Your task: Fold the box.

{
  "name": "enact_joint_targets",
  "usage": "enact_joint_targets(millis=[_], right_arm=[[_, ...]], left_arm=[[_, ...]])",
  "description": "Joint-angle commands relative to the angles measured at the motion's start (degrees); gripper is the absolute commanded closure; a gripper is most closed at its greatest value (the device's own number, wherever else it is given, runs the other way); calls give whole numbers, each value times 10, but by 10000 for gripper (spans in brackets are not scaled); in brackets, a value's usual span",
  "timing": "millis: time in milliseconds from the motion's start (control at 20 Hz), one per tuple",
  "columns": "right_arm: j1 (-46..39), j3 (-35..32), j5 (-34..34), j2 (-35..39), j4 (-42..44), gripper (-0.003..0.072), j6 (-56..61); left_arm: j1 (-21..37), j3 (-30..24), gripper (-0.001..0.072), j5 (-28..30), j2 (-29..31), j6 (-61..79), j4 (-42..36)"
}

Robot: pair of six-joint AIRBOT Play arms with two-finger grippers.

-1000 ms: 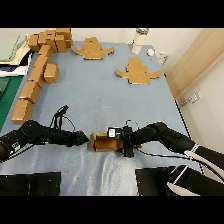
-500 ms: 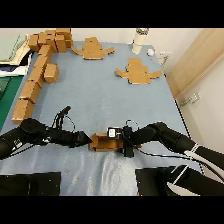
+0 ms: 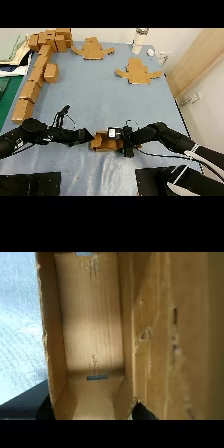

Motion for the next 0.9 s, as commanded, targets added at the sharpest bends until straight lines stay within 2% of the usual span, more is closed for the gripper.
enact_joint_targets(millis=[0,100,250,400,600,850], right_arm=[[0,0,0,0,0,185,0],[0,0,0,0,0,186,0],[0,0,0,0,0,186,0],[0,0,0,0,0,186,0],[0,0,0,0,0,186,0],[0,0,0,0,0,185,0]], left_arm=[[-2,0,39,1,0,3,-3],[-23,0,40,29,0,2,-3],[-88,1,57,108,-3,-17,-2],[-137,15,92,131,-23,-65,23],[-183,58,92,130,-59,-204,131],[-218,125,93,103,-70,-400,328]])
